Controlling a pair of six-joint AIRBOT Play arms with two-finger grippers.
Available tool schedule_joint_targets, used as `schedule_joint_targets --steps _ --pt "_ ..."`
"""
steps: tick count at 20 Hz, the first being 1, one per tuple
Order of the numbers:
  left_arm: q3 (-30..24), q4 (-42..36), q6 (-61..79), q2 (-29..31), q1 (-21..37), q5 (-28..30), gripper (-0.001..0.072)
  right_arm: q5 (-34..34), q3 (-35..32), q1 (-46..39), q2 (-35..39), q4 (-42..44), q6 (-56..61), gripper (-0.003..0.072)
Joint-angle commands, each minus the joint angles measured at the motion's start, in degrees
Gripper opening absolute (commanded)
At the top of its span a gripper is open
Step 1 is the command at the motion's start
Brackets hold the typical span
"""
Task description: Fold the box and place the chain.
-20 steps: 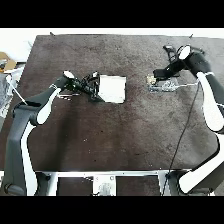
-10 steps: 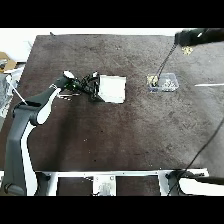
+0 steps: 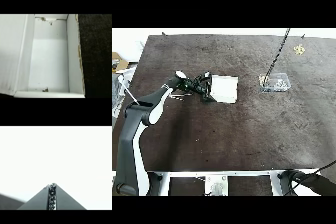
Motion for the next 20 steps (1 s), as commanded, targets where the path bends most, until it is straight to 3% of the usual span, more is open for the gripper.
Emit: schedule_joint_targets --steps 1,14,20 --pt "0.0 0.02 0.0 -0.04 0.07 0.02 0.0388 -6.43 0.04 5.77 0.26 -0.02 -2.16 -0.0002" --pt "0.0 0.02 0.02 -0.04 0.07 0.02 0.0388 -10.16 0.02 14.58 -8.5 0.72 0.09 -0.0002" --pt "0.0 0.02 0.02 -0.04 0.07 0.02 0.0389 -2.45 -0.09 15.61 -12.46 1.09 4.42 -0.0001"
